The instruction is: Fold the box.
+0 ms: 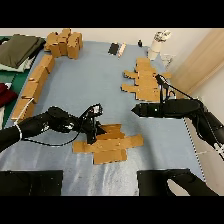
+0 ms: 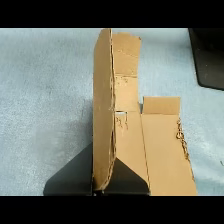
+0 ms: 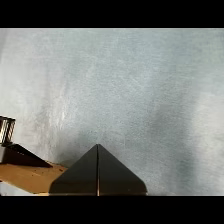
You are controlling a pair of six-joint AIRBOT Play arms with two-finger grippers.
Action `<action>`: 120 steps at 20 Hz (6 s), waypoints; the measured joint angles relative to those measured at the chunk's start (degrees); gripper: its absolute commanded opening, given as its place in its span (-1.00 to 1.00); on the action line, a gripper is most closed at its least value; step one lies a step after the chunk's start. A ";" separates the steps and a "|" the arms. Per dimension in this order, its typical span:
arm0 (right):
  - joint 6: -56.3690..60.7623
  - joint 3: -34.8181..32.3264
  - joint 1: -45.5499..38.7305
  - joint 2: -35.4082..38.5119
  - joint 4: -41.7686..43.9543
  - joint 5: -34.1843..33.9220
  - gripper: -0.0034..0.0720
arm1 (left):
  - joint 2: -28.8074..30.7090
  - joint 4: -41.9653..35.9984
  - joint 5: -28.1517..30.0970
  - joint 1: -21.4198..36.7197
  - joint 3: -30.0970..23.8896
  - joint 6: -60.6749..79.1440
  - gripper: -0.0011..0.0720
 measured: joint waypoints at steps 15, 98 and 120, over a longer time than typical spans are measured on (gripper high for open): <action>0.70 0.02 0.02 0.09 -2.38 -1.73 -0.91 | 0.00 3.13 -3.08 0.00 0.00 0.00 -0.94; -14.60 -15.69 41.86 8.79 -40.06 7.50 1.00 | 0.00 3.02 -2.82 -0.07 0.00 -0.22 -0.94; -57.61 -15.10 24.72 -2.78 -8.52 7.34 0.99 | 0.00 3.04 -2.84 -0.07 0.00 -0.22 -0.94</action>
